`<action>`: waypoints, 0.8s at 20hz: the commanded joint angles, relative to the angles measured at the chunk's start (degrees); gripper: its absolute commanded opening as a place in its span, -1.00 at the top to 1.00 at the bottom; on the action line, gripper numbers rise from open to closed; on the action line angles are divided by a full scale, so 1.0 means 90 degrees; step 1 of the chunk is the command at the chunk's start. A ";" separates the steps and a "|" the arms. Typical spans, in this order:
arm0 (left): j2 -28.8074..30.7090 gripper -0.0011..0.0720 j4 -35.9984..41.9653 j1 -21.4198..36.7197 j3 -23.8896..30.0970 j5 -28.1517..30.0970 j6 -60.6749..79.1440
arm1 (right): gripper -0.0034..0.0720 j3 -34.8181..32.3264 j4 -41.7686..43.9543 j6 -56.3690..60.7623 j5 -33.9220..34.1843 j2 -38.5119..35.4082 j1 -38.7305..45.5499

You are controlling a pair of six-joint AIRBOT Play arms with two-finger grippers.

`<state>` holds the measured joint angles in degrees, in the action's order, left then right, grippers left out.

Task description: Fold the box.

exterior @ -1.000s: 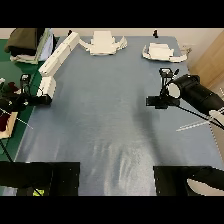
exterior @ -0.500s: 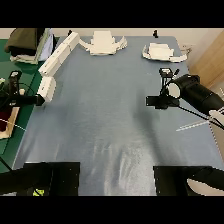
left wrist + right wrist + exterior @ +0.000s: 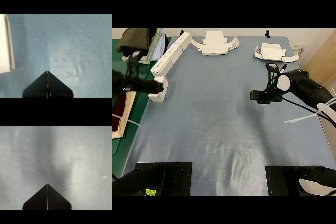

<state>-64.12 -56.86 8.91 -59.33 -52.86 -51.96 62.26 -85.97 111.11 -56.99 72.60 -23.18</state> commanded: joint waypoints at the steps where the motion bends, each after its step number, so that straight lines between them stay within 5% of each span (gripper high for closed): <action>1: -0.0658 0.93 -0.0685 -0.1632 -0.1039 -0.0143 -0.1435 | 0.89 0.0879 0.0797 -0.0520 0.0053 0.0573 -0.0007; 7: -0.2249 0.93 -0.0663 -0.3048 -0.1819 -0.0199 -0.1853 | 0.89 0.1564 0.1358 -0.0636 0.0097 0.1224 -0.0007; 16: -0.2448 0.93 -0.0663 -0.3126 -0.1826 -0.0177 -0.1846 | 0.89 0.1566 0.1343 -0.0636 0.0053 0.1236 -0.0002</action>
<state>-85.73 -62.76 -18.87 -75.59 -54.43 -68.42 76.20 -74.15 105.41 -56.49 83.59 -23.20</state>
